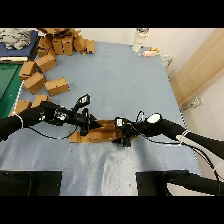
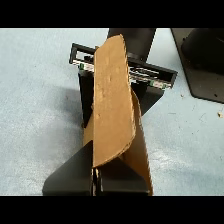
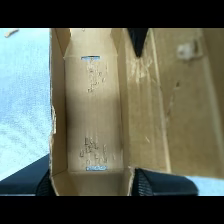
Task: Fold the box.
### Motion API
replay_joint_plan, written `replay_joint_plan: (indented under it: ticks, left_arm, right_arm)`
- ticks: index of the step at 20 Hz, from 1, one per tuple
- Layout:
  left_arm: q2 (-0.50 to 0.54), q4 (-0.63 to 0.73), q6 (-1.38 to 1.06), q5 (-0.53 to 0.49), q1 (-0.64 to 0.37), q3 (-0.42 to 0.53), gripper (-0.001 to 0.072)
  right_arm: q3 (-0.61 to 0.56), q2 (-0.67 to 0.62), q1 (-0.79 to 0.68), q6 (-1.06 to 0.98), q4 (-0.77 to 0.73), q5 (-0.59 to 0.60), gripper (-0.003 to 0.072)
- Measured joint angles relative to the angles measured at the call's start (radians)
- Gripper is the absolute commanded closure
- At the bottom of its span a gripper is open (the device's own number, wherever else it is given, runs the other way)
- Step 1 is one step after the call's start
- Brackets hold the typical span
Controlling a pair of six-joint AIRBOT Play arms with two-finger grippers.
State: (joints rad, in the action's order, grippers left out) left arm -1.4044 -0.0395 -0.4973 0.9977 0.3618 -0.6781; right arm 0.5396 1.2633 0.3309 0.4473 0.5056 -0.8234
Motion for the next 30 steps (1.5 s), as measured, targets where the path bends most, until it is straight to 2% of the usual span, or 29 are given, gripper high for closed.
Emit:
replay_joint_plan:
  ticks: [16,30]
  left_arm:
    - [0.000,0.002,0.000,0.000,0.000,0.000,0.0698]
    - [-0.006,0.079,0.020,-0.007,0.000,-0.001,0.0698]
  right_arm:
    - [0.000,0.000,0.000,0.000,0.008,0.002,0.0182]
    - [0.000,0.000,0.000,-0.001,0.014,0.003,0.0182]
